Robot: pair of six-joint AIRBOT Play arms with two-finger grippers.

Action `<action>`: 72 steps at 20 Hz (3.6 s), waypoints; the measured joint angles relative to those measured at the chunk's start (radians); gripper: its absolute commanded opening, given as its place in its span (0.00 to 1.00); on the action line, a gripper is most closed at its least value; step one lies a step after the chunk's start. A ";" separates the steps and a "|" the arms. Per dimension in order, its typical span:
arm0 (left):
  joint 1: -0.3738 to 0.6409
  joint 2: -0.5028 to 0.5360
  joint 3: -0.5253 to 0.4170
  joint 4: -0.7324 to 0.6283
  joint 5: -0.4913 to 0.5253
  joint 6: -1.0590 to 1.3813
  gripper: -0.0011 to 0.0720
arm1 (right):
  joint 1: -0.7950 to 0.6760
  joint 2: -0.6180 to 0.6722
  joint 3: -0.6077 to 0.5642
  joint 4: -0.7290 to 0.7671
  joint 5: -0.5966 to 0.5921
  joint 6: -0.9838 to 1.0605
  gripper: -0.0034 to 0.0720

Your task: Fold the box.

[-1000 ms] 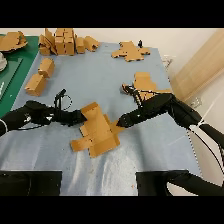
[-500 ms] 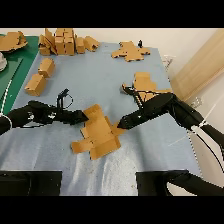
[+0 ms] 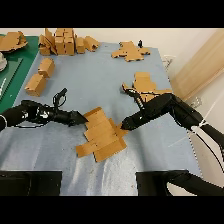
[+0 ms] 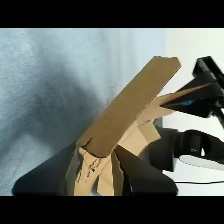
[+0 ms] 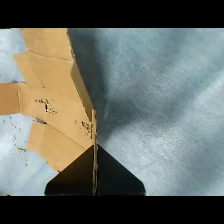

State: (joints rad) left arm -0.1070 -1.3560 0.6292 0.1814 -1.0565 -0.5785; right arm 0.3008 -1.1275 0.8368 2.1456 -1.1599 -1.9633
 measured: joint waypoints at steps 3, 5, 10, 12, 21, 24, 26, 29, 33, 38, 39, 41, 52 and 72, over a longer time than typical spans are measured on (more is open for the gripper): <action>0.005 -0.018 0.000 -0.045 -0.048 0.051 0.46 | 0.000 0.000 0.000 -0.003 0.019 0.008 0.05; -0.003 -0.042 0.000 -0.071 -0.075 0.083 0.46 | 0.000 0.000 0.000 0.004 0.028 0.011 0.05; -0.046 -0.093 0.000 -0.135 -0.106 0.156 0.45 | 0.000 0.000 0.000 0.012 0.042 0.018 0.05; -0.052 -0.101 0.000 -0.157 -0.110 0.176 0.37 | 0.000 0.000 0.000 0.015 0.043 0.018 0.05; -0.061 -0.108 0.000 -0.183 -0.113 0.202 0.32 | 0.000 0.000 0.000 0.015 0.044 0.018 0.05; -0.061 -0.108 0.000 -0.185 -0.112 0.204 0.31 | 0.000 0.000 0.000 0.016 0.045 0.018 0.05; -0.061 -0.108 0.000 -0.186 -0.106 0.208 0.03 | 0.000 0.000 0.000 0.015 0.044 0.017 0.05; -0.061 -0.108 0.000 -0.187 -0.098 0.219 0.03 | 0.000 0.000 0.000 0.014 0.043 0.017 0.05; -0.061 -0.108 0.000 -0.188 -0.098 0.256 0.03 | 0.000 0.000 0.000 0.018 0.048 0.018 0.51; -0.062 -0.109 0.051 -0.175 -0.114 0.350 0.03 | -0.014 0.004 0.001 -0.120 0.049 0.108 0.52; -0.065 -0.109 0.080 -0.156 -0.124 0.362 0.03 | -0.026 0.009 0.001 -0.157 0.049 0.137 0.52; -0.087 -0.109 0.149 -0.105 -0.148 0.378 0.03 | -0.054 0.027 0.001 -0.200 0.053 0.185 0.52; -0.208 -0.251 0.350 0.087 -0.221 0.506 0.03 | -0.106 0.118 0.001 -0.152 0.190 0.360 0.38; -0.282 -0.299 0.535 0.158 -0.190 0.559 0.03 | -0.106 0.111 -0.001 -0.119 0.220 0.322 0.05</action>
State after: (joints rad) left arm -0.3889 -1.6554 1.1645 0.3389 -1.2465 -0.0193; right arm 0.1944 -1.0164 0.8360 2.0262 -0.9394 -1.6413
